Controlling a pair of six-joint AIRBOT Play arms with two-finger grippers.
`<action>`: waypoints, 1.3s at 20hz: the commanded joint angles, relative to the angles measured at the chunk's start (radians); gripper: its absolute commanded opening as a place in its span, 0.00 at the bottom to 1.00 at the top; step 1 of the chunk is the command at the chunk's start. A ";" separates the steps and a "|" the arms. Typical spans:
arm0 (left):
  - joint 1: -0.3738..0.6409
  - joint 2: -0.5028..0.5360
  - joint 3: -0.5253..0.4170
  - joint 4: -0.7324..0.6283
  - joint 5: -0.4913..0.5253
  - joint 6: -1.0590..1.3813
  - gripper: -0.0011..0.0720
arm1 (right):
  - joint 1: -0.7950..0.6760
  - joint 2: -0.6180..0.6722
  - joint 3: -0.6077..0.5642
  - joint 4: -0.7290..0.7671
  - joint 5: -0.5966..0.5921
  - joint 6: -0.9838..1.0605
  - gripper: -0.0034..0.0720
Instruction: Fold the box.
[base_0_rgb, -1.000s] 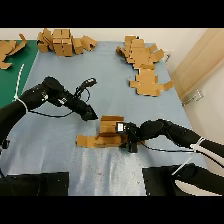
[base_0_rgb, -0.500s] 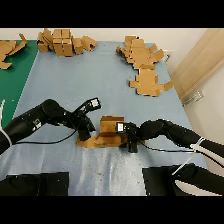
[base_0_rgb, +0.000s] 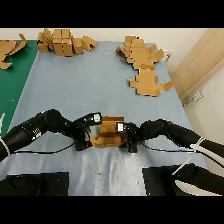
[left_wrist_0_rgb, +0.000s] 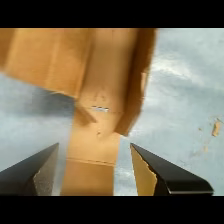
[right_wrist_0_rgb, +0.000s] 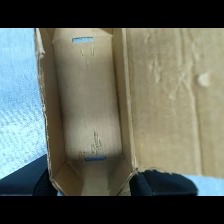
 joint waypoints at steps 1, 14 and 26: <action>-0.063 0.002 -0.003 0.008 -0.018 0.022 0.92 | 0.001 -0.001 0.000 0.001 0.000 0.000 0.71; -0.079 -0.051 -0.003 -0.012 0.074 0.013 0.51 | 0.001 -0.001 0.000 0.001 0.000 0.000 0.71; -0.098 -0.077 -0.003 -0.091 0.134 0.016 0.09 | 0.001 -0.001 -0.001 0.001 0.000 0.000 0.71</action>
